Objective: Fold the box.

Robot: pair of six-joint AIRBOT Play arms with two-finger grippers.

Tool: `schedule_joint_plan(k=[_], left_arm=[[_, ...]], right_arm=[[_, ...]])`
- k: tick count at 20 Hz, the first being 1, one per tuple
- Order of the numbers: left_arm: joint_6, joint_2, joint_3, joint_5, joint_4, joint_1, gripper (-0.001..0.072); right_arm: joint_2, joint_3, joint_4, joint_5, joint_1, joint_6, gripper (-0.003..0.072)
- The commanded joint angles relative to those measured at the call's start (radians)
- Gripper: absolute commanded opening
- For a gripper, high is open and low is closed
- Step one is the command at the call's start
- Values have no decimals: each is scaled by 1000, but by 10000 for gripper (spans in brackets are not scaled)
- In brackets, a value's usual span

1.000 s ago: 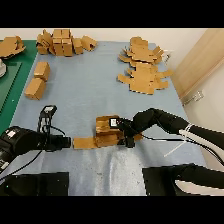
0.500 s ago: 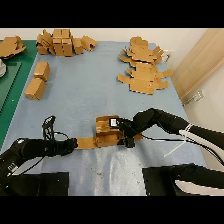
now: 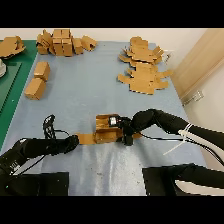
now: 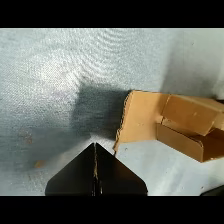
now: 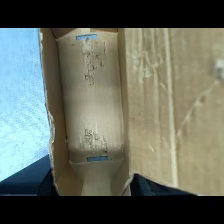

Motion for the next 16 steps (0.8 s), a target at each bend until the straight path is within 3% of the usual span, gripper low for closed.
schedule_joint_plan(k=[1,8,13,16], left_arm=[[2,-15,0,33,-28,-1,10],[142,-13,2,46,-187,2,11],[138,-13,2,-95,-72,105,10],[162,-14,2,-92,-53,210,10]], right_arm=[[-6,0,5,16,0,0,442],[-6,0,6,14,0,0,442],[-6,0,6,14,0,0,443],[-6,0,6,14,0,0,442]])
